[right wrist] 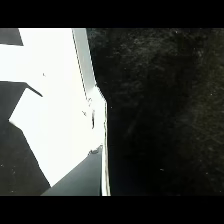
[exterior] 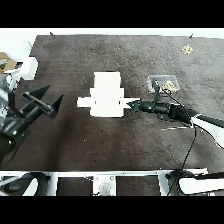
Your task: Fold the box and place the chain.
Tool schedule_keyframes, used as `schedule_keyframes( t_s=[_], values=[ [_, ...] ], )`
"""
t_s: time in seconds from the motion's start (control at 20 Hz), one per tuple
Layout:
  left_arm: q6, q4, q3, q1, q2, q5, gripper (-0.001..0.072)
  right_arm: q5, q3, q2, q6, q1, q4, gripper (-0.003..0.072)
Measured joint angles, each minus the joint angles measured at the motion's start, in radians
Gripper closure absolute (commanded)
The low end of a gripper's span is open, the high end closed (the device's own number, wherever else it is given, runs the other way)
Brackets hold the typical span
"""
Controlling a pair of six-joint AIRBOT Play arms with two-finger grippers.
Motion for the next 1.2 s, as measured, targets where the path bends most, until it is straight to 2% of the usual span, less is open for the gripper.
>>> schedule_keyframes(
  t_s=[0.25,0.45,0.65,0.9,1.2],
  values=[
    [-0.256,0.25,0.229,0.0,-0.279,-0.116,0.0072,-0.058,0.014,0.0,0.056,0.01,-0.025,0.0683],
    [-0.43,0.435,0.409,-0.011,-0.475,-0.198,0.0071,-0.146,0.056,0.0,0.212,0.037,-0.188,0.0683],
    [-0.551,0.587,0.6,-0.085,-0.667,-0.244,0.0071,-0.208,0.078,0.0,0.309,0.064,-0.291,0.0683],
    [-0.679,0.68,0.874,-0.141,-0.908,-0.331,0.0071,-0.23,0.085,0.002,0.324,0.073,-0.316,0.0682],
    [-0.834,0.763,1.205,-0.154,-1.16,-0.496,0.0071,-0.204,0.085,0.002,0.196,0.074,-0.214,0.0682]
  ],
)
